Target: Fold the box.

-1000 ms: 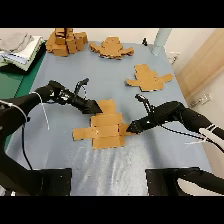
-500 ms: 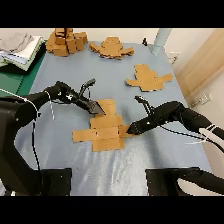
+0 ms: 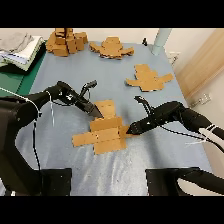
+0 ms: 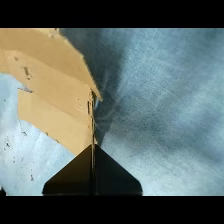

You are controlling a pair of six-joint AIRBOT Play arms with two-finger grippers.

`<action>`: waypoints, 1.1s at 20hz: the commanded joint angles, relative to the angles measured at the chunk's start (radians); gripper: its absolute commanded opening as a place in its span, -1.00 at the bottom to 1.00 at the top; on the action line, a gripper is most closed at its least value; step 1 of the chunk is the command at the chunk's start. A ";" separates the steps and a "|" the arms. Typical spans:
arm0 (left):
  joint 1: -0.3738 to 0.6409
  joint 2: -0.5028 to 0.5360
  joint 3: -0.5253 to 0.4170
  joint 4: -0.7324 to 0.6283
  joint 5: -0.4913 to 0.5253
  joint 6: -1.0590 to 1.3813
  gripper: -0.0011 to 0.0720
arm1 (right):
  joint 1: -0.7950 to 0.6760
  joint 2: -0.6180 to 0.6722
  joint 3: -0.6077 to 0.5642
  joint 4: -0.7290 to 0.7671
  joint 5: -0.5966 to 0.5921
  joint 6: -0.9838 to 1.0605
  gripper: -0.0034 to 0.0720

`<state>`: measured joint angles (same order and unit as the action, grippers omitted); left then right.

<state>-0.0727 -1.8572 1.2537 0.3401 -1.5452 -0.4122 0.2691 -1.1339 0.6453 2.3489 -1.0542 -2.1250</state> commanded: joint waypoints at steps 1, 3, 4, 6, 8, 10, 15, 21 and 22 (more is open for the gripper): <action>-0.003 0.000 0.001 0.009 -0.010 0.031 -0.93 | 0.001 0.001 0.000 0.000 0.005 0.004 -0.91; -0.003 0.000 0.003 0.008 -0.004 0.035 -0.93 | -0.002 0.001 0.000 -0.008 0.026 0.006 -0.19; -0.003 0.000 0.007 0.008 0.009 0.034 -0.93 | -0.008 0.001 0.004 -0.032 0.050 0.027 0.25; -0.008 0.013 0.019 0.006 0.053 0.034 -0.94 | -0.035 0.001 0.040 -0.139 0.093 0.117 0.31; -0.026 0.049 0.019 0.009 0.097 0.065 -0.95 | -0.090 0.001 0.106 -0.254 0.091 0.219 0.30; -0.051 0.094 0.016 0.009 0.142 0.114 -0.95 | -0.159 0.002 0.177 -0.291 0.080 0.270 0.30; -0.155 0.181 0.014 0.065 0.286 0.195 -0.95 | -0.243 0.003 0.250 -0.274 0.089 0.338 -0.85; -0.261 0.320 -0.110 0.092 0.505 0.294 -0.95 | -0.230 0.000 0.249 -0.274 0.101 0.337 -0.91; -0.270 0.357 -0.170 0.057 0.548 0.338 -0.95 | -0.230 0.001 0.249 -0.274 0.105 0.337 -0.91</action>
<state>-0.3035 -1.5795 1.1805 0.4286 -1.1370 -0.1661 0.0410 -1.1332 0.8906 2.0785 -0.9592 -1.7954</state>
